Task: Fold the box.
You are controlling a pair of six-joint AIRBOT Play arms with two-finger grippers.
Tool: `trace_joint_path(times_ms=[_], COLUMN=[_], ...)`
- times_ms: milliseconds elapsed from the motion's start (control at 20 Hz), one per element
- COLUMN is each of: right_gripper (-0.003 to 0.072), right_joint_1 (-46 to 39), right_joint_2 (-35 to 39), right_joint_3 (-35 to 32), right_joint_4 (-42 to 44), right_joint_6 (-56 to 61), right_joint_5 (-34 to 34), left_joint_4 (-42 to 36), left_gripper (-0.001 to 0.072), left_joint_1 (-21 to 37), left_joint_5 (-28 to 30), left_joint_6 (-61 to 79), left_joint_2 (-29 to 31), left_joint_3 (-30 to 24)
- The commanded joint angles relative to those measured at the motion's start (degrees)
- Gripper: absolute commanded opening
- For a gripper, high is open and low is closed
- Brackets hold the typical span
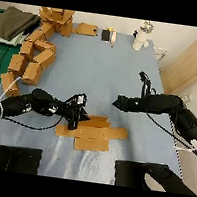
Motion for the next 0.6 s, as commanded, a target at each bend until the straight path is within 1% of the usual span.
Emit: trace_joint_path(times_ms=[0, 150, 300, 450, 550], right_gripper=[0.0003, 0.0003, 0.0003, 0.0003, 0.0003], right_joint_1=[0.02, 0.02, 0.00, 0.02, 0.00], right_joint_2=[0.85, 2.03, 2.34, 2.34, 2.34], right_joint_3=[-0.04, -0.04, -0.04, -0.04, -0.04], right_joint_4=[-0.24, -0.39, -0.42, -0.94, -3.26], right_joint_6=[0.00, 0.00, 0.02, 0.02, 0.28], right_joint_5=[0.33, 0.37, 0.52, 0.11, -1.22], left_joint_4=[0.24, 0.28, 1.90, 2.45, 2.43], left_gripper=[0.0013, 0.0014, 0.0014, 0.0014, 0.0014], left_joint_1=[-0.35, -0.35, -0.35, -0.24, -0.24], left_joint_5=[0.09, -0.46, -2.91, -2.73, -2.71], left_joint_6=[0.17, -0.76, -3.06, -3.23, -3.26], left_joint_2=[0.02, 0.04, 0.02, 0.04, 0.07], left_joint_3=[-1.18, -1.18, -1.18, -1.14, -0.98])
